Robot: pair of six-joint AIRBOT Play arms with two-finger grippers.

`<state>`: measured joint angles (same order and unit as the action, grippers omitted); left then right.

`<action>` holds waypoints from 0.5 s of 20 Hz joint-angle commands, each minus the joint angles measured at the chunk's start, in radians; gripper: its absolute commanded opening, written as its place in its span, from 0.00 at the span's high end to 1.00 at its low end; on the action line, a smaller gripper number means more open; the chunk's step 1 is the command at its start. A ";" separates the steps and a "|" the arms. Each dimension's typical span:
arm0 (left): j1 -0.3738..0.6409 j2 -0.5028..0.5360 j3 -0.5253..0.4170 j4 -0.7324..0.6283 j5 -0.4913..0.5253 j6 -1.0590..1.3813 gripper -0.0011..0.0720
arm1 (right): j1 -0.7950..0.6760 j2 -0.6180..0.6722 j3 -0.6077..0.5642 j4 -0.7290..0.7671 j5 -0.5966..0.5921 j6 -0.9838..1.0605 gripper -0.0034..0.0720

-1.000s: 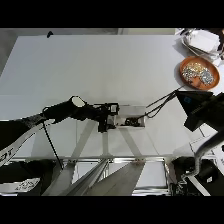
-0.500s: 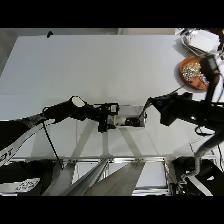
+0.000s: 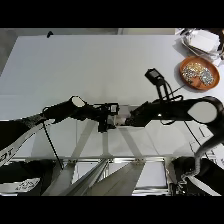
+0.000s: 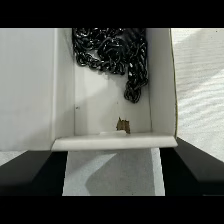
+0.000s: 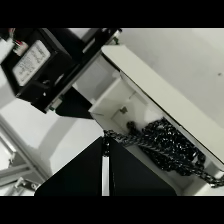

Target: Fold the box and place the chain.

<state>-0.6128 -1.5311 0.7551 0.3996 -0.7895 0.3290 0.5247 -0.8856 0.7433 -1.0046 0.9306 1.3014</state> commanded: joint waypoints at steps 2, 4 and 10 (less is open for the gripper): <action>0.000 0.000 0.000 0.000 0.000 0.000 0.55 | 0.043 -0.158 -0.001 -0.012 -0.007 -0.004 0.93; 0.000 0.000 0.000 0.000 0.000 0.000 0.55 | 0.043 -0.225 -0.001 -0.011 -0.008 -0.004 0.93; 0.000 0.000 0.000 0.000 0.000 0.000 0.55 | 0.043 -0.269 0.000 -0.004 -0.023 -0.006 0.64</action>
